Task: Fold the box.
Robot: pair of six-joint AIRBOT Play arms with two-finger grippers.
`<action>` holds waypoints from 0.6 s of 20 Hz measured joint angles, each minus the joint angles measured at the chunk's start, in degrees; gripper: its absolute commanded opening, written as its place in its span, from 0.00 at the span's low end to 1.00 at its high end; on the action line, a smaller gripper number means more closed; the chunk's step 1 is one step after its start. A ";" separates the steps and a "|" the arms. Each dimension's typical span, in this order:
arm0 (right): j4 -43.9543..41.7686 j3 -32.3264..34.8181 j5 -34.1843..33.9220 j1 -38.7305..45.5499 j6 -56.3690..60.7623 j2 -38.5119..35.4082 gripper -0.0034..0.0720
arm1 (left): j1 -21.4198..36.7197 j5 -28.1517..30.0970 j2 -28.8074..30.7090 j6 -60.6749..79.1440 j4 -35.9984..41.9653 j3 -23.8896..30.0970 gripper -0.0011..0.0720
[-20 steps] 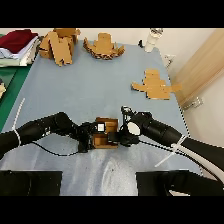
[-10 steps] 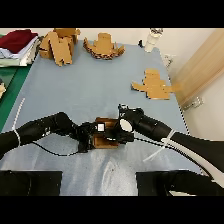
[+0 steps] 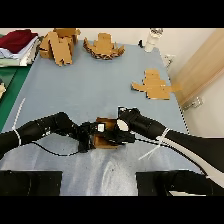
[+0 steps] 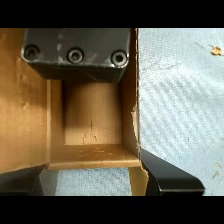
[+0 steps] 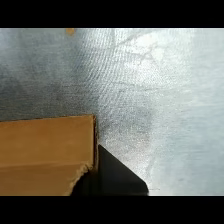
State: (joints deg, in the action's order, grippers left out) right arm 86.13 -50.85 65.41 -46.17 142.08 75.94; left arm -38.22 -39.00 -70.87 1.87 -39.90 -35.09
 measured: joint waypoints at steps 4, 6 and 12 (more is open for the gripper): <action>0.28 0.02 0.59 0.11 0.55 0.09 0.49 | 0.00 -0.20 0.00 -0.48 0.17 0.04 0.65; 0.46 -0.17 1.01 0.11 0.37 0.04 0.51 | 0.00 -0.24 0.00 -0.42 0.13 0.04 0.65; 0.55 -1.46 1.62 0.11 -0.48 -2.45 0.51 | 0.00 -0.24 0.00 -0.33 0.09 0.04 0.65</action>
State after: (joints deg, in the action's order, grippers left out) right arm 86.67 -52.31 67.02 -46.06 141.60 73.49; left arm -38.22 -39.24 -70.87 1.54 -39.81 -35.05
